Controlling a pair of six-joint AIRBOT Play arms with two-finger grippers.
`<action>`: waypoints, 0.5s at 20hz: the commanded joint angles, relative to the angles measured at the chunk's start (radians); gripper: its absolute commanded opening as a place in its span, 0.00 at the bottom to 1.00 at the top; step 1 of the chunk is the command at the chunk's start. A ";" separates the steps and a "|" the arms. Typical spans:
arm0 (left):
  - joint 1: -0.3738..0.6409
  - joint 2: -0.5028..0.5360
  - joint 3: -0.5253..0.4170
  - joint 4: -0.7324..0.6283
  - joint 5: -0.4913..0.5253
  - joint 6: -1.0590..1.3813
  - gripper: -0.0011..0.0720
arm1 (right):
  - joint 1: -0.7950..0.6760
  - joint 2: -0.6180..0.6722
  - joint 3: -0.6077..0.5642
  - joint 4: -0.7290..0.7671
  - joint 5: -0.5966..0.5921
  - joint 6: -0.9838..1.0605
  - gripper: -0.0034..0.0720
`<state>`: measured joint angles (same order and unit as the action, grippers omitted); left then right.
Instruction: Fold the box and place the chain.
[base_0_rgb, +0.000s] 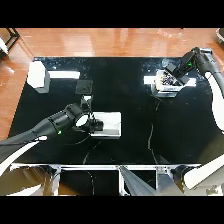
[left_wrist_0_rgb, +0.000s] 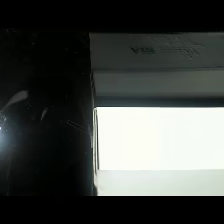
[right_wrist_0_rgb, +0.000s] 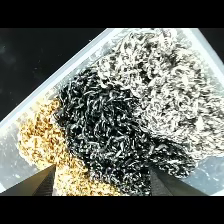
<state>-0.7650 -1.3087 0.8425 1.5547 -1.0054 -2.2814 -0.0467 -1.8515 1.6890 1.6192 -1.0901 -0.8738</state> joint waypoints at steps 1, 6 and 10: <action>-0.001 0.000 0.000 0.000 -0.002 0.000 0.04 | -0.014 -0.010 0.005 0.004 0.005 0.029 0.94; -0.001 0.000 0.000 0.000 0.003 0.000 0.04 | -0.006 -0.024 0.004 0.023 0.034 0.025 0.91; -0.001 0.000 0.000 0.000 0.003 0.000 0.04 | -0.003 -0.039 0.004 0.027 0.025 0.025 0.67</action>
<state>-0.7658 -1.3087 0.8425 1.5547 -1.0046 -2.2814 -0.0517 -1.8820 1.6920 1.6367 -1.0611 -0.8490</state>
